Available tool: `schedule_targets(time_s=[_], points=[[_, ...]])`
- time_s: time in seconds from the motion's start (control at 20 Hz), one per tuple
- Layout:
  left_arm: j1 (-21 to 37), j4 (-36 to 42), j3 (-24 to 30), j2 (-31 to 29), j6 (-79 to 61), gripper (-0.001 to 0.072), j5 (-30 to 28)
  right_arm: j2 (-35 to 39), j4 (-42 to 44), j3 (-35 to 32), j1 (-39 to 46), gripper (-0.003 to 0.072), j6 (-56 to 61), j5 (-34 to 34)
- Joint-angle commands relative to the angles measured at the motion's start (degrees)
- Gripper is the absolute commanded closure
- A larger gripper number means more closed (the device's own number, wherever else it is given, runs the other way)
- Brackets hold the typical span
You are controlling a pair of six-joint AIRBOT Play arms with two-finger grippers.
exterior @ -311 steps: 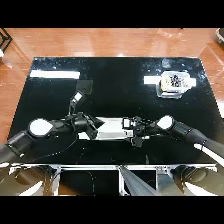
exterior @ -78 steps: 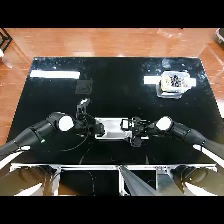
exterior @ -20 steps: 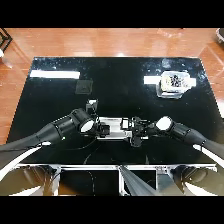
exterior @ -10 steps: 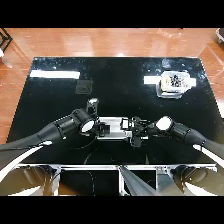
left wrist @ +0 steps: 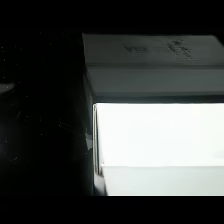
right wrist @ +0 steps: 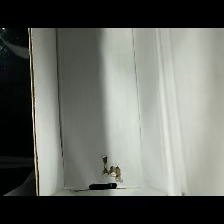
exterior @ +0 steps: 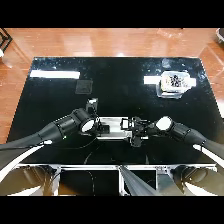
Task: Fold the box and place the chain.
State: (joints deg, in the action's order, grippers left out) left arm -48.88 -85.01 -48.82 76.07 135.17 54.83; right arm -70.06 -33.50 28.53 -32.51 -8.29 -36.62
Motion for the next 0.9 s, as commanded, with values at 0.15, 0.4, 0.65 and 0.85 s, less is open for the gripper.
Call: schedule_targets(time_s=[0.15,0.4,0.65,0.85], points=[[0.0,0.5,-0.1,0.0,-0.1,0.0693,0.1,0.0,0.3,0.0,0.0,0.0007,0.0,-0.2],[0.8,-0.1,-0.1,-0.7,-0.1,0.0693,3.0,2.3,-1.1,0.2,0.0,-0.0015,2.9,-1.6],[3.0,-1.8,0.0,-2.0,-2.0,0.0693,6.7,9.4,-2.9,0.2,0.0,-0.0013,5.2,-2.6],[3.2,-1.5,0.0,0.0,-3.0,0.0693,6.1,9.5,-14.0,0.1,-1.2,-0.0013,4.8,-2.5]])
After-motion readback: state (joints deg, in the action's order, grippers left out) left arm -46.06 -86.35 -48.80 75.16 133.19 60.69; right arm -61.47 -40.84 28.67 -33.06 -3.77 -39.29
